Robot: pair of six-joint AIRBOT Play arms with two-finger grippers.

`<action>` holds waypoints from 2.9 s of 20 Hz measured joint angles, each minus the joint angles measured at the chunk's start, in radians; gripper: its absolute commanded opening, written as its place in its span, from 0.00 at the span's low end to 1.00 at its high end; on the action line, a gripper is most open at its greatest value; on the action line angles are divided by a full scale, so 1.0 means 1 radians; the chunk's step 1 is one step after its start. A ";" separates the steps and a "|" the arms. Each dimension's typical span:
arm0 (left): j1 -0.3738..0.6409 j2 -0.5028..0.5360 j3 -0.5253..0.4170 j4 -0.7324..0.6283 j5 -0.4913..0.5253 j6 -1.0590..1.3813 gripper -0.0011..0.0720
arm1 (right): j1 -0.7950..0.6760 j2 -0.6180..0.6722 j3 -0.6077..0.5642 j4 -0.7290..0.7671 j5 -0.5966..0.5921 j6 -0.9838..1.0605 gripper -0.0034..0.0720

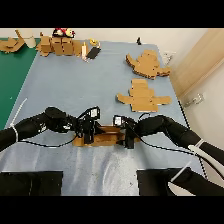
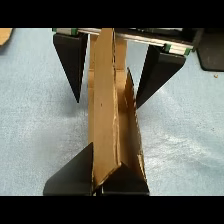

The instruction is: Fold the box.

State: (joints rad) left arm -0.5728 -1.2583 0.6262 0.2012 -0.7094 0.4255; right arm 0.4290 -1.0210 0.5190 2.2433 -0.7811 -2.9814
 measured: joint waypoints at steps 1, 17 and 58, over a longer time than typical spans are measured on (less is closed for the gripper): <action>0.000 0.000 0.000 0.000 0.000 0.000 0.03 | -0.001 -0.010 0.005 0.000 -0.007 -0.005 1.00; 0.000 0.000 0.000 0.000 0.000 0.000 0.03 | 0.002 -0.051 0.017 -0.003 0.022 -0.019 0.97; 0.000 0.000 0.000 0.000 0.000 0.000 0.03 | 0.022 -0.071 0.012 -0.037 0.011 -0.020 0.97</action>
State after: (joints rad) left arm -0.5728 -1.2583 0.6262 0.2016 -0.7094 0.4255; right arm 0.4507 -1.0916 0.5312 2.2063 -0.7704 -3.0013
